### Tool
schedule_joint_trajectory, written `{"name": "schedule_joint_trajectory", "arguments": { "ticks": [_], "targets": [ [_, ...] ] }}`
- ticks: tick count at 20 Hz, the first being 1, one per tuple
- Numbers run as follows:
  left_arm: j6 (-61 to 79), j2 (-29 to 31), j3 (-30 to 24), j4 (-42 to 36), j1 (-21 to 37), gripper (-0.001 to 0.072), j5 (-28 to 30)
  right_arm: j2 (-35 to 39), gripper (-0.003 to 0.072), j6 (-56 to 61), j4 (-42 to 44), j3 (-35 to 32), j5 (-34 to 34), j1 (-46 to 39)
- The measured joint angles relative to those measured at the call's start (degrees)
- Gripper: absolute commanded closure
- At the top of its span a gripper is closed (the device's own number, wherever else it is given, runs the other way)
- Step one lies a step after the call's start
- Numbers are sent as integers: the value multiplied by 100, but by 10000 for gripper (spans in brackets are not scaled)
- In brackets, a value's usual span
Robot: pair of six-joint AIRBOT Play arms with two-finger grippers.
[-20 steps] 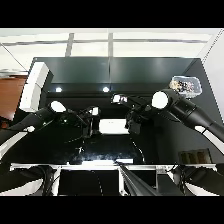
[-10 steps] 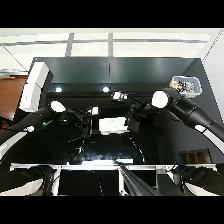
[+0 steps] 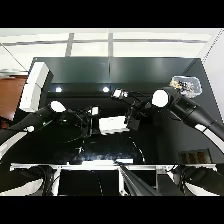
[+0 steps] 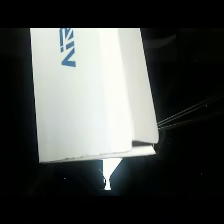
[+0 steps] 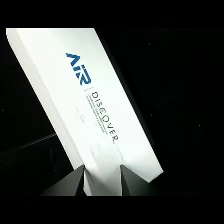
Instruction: Fold the box and place the chain.
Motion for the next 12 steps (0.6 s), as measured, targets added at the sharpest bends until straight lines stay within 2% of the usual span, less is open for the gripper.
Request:
{"name": "schedule_joint_trajectory", "arguments": {
  "ticks": [4,8,10,11,12],
  "targets": [
    [-4,-2,0,-15,-2,228,-4,0,457,13,33,13,109,0],
    [-37,-2,-2,-94,-4,183,-35,0,453,4,37,13,249,0],
    [-111,-4,-4,-138,-7,173,-46,0,286,2,37,13,291,0],
    [-125,-4,-4,-162,-9,128,-46,0,286,-2,28,13,293,0],
    [-146,-4,-4,-170,-9,116,-42,0,290,-26,9,13,295,0]
  ]
}}
